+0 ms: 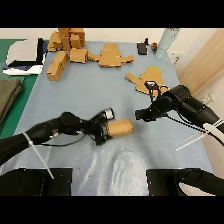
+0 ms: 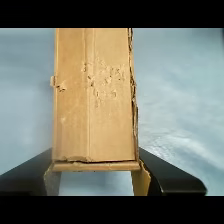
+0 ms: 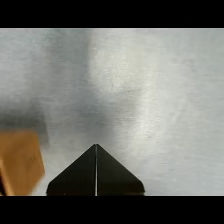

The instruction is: Fold the box.

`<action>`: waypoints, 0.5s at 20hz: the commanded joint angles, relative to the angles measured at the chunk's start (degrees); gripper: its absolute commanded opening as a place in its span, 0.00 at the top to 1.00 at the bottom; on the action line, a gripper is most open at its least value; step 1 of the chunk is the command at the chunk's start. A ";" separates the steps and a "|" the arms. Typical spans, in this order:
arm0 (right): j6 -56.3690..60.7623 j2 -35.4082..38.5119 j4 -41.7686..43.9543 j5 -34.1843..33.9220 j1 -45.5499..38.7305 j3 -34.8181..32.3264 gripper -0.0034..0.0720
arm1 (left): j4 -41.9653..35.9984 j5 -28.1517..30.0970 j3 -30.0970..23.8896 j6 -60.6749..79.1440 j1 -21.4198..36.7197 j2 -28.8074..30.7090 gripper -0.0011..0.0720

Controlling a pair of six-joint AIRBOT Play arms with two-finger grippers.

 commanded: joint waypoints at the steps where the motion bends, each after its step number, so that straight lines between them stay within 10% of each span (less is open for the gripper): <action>1: 0.20 -0.85 0.59 -0.94 -0.42 0.76 0.95 | 11.82 4.92 0.66 -20.72 10.54 7.48 0.42; 5: 0.22 -0.87 0.59 -0.92 -0.42 0.76 0.95 | 32.81 5.53 2.27 -32.85 32.94 8.46 0.42; 10: 0.22 -0.87 0.59 -0.94 -0.42 0.76 0.95 | 32.85 3.52 14.05 -38.88 50.25 -4.81 0.42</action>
